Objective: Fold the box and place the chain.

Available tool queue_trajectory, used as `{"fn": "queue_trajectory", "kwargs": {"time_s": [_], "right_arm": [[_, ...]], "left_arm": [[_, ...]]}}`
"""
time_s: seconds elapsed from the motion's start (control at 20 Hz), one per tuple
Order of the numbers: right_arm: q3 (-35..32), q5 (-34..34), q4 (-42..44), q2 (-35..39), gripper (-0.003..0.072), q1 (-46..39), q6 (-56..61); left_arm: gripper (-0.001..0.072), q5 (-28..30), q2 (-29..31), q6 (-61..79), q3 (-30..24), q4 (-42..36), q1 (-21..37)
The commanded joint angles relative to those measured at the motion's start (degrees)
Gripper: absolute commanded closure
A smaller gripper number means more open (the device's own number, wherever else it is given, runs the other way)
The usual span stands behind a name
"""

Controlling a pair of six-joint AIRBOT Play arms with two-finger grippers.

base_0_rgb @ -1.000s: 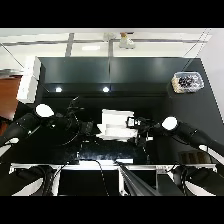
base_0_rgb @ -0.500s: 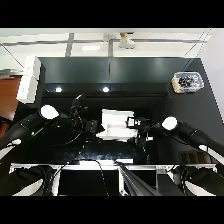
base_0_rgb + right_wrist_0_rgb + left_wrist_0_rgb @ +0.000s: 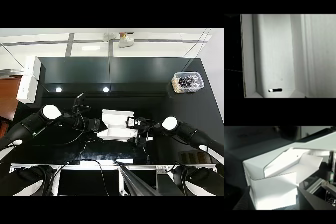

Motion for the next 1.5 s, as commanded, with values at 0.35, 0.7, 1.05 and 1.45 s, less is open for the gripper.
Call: {"fn": "queue_trajectory", "kwargs": {"time_s": [0.35, 0.7, 1.05, 1.45], "right_arm": [[0.0, 0.0, 0.0, 0.0, 0.0354, 0.0, 0.0], [0.0, -0.2, 0.0, 0.0, 0.0354, 0.0, 0.0], [0.0, -0.2, 0.0, 0.0, 0.0354, 0.0, 0.0], [0.0, -0.5, 0.0, 0.0, 0.0354, 0.2, 0.0]], "left_arm": [[0.0083, 4.9, 0.0, -6.5, 1.0, 4.1, -5.2], [0.0083, 5.2, 0.0, -13.1, 1.3, 9.0, -7.1], [0.0083, 9.9, 0.0, -19.3, 1.3, 10.1, -9.9], [0.0083, 11.6, -0.8, -23.4, 1.3, 11.3, -11.3]]}}
